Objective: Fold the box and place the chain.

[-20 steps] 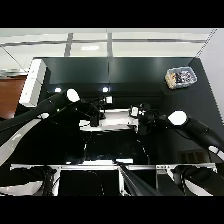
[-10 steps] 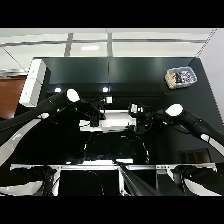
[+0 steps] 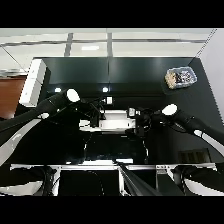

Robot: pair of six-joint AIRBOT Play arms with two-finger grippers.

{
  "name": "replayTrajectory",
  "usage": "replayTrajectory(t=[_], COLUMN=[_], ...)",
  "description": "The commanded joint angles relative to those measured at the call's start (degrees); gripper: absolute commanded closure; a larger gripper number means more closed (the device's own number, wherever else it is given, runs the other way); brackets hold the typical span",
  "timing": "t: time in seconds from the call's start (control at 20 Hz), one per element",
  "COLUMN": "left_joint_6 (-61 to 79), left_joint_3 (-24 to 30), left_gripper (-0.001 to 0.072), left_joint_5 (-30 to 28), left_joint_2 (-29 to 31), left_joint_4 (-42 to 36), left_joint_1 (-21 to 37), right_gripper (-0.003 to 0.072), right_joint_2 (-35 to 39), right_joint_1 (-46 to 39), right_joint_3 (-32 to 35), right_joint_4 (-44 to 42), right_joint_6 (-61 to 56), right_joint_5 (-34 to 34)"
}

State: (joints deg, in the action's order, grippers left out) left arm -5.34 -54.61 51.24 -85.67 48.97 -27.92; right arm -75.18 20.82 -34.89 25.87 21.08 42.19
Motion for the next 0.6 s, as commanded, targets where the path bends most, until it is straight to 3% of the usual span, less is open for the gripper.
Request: replayTrajectory(t=[0.0,0.55], left_joint_6=[0.0,0.0], left_joint_3=[-0.1,-0.1], left_gripper=[0.0681,0.0681], left_joint_5=[-0.2,-0.2], left_joint_2=[0.0,0.0], left_joint_4=[0.0,0.0], left_joint_1=[0.0,0.0], right_gripper=[-0.0021,-0.0021], right_joint_2=[-0.5,-1.5], right_joint_1=[0.0,1.7], right_joint_3=[-0.2,-1.3], right_joint_4=[0.6,5.2], right_joint_6=[0.3,-5.1], right_joint_5=[0.3,-1.5])
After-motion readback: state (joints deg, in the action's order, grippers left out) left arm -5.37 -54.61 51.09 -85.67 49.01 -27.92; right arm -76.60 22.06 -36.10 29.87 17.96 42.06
